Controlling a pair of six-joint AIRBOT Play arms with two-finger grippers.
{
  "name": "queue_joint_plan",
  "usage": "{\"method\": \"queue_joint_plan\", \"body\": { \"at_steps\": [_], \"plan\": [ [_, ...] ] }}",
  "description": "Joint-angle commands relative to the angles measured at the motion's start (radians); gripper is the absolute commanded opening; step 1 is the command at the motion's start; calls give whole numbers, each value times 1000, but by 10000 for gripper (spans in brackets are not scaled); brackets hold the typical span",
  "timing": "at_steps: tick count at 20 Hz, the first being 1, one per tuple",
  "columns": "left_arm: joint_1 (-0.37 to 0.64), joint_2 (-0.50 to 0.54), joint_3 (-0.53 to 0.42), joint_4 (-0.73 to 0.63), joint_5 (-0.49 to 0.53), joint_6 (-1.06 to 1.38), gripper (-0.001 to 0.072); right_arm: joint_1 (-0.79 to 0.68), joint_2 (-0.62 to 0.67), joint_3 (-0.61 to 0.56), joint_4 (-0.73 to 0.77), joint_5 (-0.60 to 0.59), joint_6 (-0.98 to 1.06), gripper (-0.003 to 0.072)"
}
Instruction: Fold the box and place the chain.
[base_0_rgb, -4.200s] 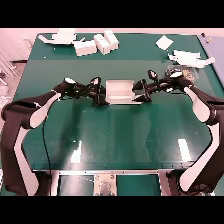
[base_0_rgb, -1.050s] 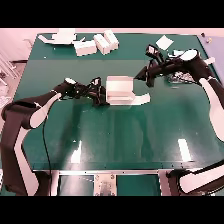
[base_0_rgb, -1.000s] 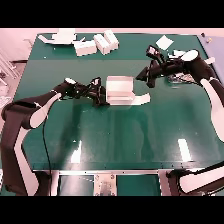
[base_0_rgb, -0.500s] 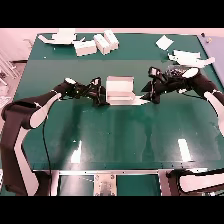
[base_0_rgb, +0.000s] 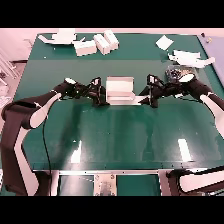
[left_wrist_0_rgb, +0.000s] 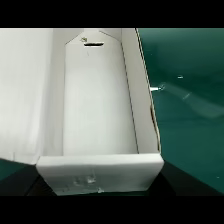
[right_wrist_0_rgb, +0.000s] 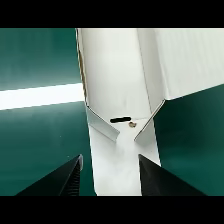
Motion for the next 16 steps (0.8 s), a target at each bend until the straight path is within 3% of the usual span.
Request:
{"method": "queue_joint_plan", "body": {
  "at_steps": [1,11,14,15,16],
  "plan": [
    [0,1,1,0,0,0,509,0,-25,-1,46,-44,-74,406],
    [0,1,1,0,0,0,509,24,-68,6,145,-56,-158,403],
    [0,1,1,0,0,0,509,37,-69,6,146,-53,-158,341],
    [0,1,1,0,0,0,509,37,-69,6,146,-53,-158,248],
    [0,1,1,0,0,0,509,37,-69,6,146,-52,-158,248]
  ]
}}
